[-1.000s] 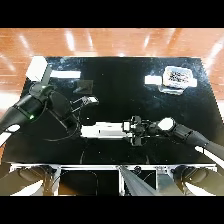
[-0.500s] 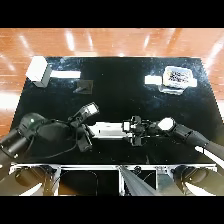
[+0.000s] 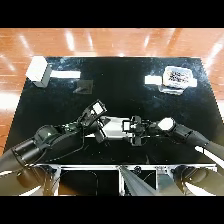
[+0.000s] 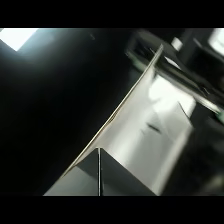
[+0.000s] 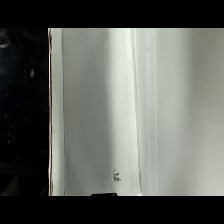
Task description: Fold the box and place the chain.
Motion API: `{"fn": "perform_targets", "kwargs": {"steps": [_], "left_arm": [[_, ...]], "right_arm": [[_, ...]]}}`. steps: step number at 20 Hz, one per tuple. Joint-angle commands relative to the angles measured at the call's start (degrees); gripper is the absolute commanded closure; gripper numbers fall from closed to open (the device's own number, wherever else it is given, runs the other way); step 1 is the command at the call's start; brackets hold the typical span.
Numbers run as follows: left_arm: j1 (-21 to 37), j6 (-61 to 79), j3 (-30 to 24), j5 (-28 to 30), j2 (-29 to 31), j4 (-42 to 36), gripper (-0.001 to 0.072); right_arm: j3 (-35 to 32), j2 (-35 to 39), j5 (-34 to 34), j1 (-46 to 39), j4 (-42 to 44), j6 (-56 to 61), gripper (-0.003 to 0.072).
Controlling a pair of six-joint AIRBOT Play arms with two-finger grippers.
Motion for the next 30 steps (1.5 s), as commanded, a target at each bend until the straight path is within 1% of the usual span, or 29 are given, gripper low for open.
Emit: {"fn": "perform_targets", "kwargs": {"steps": [1,4,6,9,12,14,15,16,18,19,20,22,23,24,25,26,27,28,30], "left_arm": [[-0.57,-0.7,-0.22,-8.98,-3.3,0.17,0.069],[-0.57,-0.94,-0.22,-10.16,-6.97,0.17,0.069],[-0.57,-4.17,-0.22,-11.06,-9.49,0.17,0.069],[-0.59,-5.4,-0.22,-11.13,-11.87,0.17,0.069],[-0.55,-5.29,0.24,-11.19,-11.34,0.33,0.069],[0.15,-5.07,0.55,-10.95,-9.31,1.22,0.069],[0.92,-5.07,0.55,-9.7,-7.61,2.86,0.069],[1.92,-5.09,0.55,-7.43,-5.66,4.15,0.069],[4.11,-5.09,0.55,0.26,-0.7,6.88,0.069],[4.98,-5.09,0.55,5.49,1.95,9.68,0.069],[5.81,-5.09,0.55,11.98,4.79,14.19,0.069],[7.48,-6.19,0.52,25.53,10.43,25.33,0.069],[8.96,-8.13,0.44,31.19,13.22,28.61,0.0689],[10.58,-8.28,0.15,34.64,15.61,29.22,0.0688],[12.52,-8.28,-0.37,36.96,17.84,28.35,0.0686],[14.05,-8.11,-1.22,37.83,19.61,26.88,0.0686],[15.3,-8.04,-2.36,37.51,21.03,25.31,0.0686],[16.24,-7.91,-3.78,36.41,21.97,23.89,0.0686],[16.94,-7.91,-6.43,32.52,21.81,21.44,0.0686]], "right_arm": [[0.02,-0.02,0.11,0.0,-0.09,-0.17,0.0126],[0.02,-0.02,0.11,0.0,-0.09,-0.17,0.0126],[0.02,0.0,0.13,0.0,-0.07,-0.17,0.0125],[0.02,0.0,0.11,0.0,-0.07,-0.17,0.0126],[0.02,0.0,0.11,0.0,-0.07,-0.17,0.0125],[0.02,0.0,0.11,0.0,-0.07,-0.17,0.0125],[0.02,0.0,0.13,0.0,-0.07,-0.17,0.0125],[0.02,0.0,0.13,0.0,-0.07,-0.17,0.0125],[0.02,-0.02,0.13,0.0,-0.07,-0.17,0.0126],[0.02,0.0,0.13,0.0,-0.07,-0.17,0.0125],[0.02,0.0,0.13,0.0,-0.07,-0.17,0.0126],[0.02,-0.02,0.15,0.0,-0.09,-0.17,0.0125],[0.02,0.0,0.15,0.0,-0.11,-0.17,0.0125],[0.02,-0.02,0.15,0.0,-0.13,-0.17,0.0125],[0.02,-0.02,0.15,0.0,-0.11,-0.17,0.0125],[0.02,-0.02,0.15,0.0,-0.13,-0.17,0.0125],[0.02,-0.02,0.2,0.0,-0.26,-0.17,0.0125],[0.02,0.0,0.2,0.0,-0.26,-0.17,0.0125],[0.02,-0.02,0.17,0.0,-0.26,-0.15,0.0125]]}}
